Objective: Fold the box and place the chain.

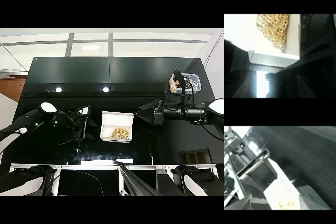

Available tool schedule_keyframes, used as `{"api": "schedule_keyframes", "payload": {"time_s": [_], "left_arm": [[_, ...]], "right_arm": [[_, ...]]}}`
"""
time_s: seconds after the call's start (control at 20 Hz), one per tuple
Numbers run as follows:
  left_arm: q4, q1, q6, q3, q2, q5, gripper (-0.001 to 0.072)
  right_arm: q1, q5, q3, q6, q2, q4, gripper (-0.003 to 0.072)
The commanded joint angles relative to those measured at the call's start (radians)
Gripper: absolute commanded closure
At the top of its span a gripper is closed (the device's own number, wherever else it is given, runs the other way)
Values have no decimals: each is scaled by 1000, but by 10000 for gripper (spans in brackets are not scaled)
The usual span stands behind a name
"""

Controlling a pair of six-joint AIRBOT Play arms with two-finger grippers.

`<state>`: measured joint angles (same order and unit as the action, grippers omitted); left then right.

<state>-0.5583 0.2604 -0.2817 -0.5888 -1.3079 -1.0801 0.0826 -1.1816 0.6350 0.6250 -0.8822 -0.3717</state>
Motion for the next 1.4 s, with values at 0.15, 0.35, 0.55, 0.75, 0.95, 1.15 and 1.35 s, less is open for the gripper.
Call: {"api": "schedule_keyframes", "payload": {"time_s": [0.15, 0.35, 0.55, 0.75, 0.95, 1.15, 1.35], "left_arm": [[2, 3, 2, -5, -8, -5, 3], [-7, 31, 29, -18, -8, -9, 4], [-6, 53, 67, -33, -11, 6, 6], [-7, 60, 69, -34, -13, 4, 7], [-6, 97, 71, -34, -23, 16, 7], [-6, 103, 92, -51, -45, 39, 7], [-6, 103, 96, -86, -50, 37, 8]], "right_arm": [[0, 24, 0, 0, 0, 0, -17], [0, 23, 0, -1, 0, -1, -17], [0, 23, 0, 0, 0, -3, -17], [0, 23, 0, 0, 0, -3, -17], [0, 23, 0, 0, 0, -3, -17], [1, 18, 0, 0, 0, -3, -17], [0, 15, 0, 0, 0, -3, -17]]}}
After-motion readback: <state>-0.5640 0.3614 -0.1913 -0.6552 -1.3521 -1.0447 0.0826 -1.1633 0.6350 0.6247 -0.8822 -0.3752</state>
